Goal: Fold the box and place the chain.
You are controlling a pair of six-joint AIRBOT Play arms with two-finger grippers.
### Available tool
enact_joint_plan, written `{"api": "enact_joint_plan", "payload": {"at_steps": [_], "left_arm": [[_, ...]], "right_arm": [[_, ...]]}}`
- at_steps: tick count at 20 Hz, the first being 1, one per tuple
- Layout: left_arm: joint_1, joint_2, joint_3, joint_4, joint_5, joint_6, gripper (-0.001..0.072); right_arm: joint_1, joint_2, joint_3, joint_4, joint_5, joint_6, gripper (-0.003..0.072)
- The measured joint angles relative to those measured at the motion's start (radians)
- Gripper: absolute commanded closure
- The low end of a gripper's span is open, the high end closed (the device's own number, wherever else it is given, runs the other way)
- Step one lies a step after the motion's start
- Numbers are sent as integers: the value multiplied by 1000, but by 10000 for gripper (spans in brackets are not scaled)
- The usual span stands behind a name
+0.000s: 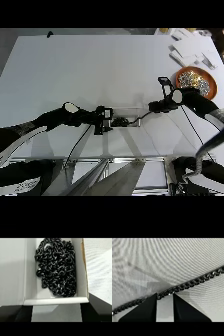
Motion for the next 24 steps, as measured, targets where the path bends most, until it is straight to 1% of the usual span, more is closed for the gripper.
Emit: {"api": "enact_joint_plan", "payload": {"at_steps": [1,2,6,8,10,14,16,19,22,24], "left_arm": [[0,0,0,0,0,0,639],[0,0,0,0,0,0,639],[0,0,0,0,0,0,639],[0,0,0,0,0,0,639],[0,0,0,0,0,0,639],[0,0,0,0,0,0,639],[0,0,0,0,0,0,639],[0,0,0,0,0,0,639],[0,0,0,0,0,0,639],[0,0,0,0,0,0,639]], "right_arm": [[0,0,0,0,-4,2,552],[0,0,0,0,-6,1,667],[0,5,0,1,-9,-8,669],[0,32,0,2,3,-35,669],[0,87,0,4,39,-68,669],[0,250,0,45,146,-129,669],[0,334,0,117,189,-165,669],[0,433,0,277,228,-235,669],[19,481,0,454,243,-320,669],[68,496,-1,538,238,-368,669]]}}
